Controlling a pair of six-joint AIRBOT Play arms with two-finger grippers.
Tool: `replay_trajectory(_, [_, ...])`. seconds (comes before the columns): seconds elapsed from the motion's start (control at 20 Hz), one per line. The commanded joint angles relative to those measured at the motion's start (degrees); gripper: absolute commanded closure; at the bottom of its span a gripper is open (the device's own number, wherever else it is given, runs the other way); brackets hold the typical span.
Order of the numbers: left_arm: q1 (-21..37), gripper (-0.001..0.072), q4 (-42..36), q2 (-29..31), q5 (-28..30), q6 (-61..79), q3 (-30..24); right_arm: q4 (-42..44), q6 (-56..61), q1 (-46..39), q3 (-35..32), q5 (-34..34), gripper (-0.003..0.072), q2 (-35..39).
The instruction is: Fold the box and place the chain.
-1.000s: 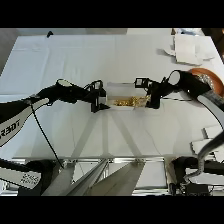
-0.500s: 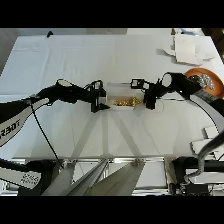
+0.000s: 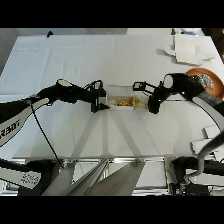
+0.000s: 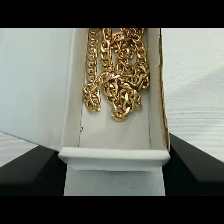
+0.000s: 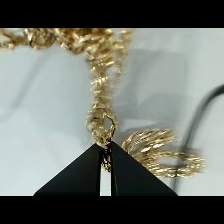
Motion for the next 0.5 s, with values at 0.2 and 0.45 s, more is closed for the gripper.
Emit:
replay_trajectory(0.2, [0.0, 0.0342, 0.0, 0.0, 0.0, 0.0, 0.0, 11.0, 1.6, 3.1, 0.1, -4.8, 0.0673, 13.9])
replay_trajectory(0.45, [0.0, 0.0342, 0.0, 0.0, 0.0, 0.0, 0.0, 20.1, 1.6, 8.4, 0.2, -12.5, 0.0672, 17.0])
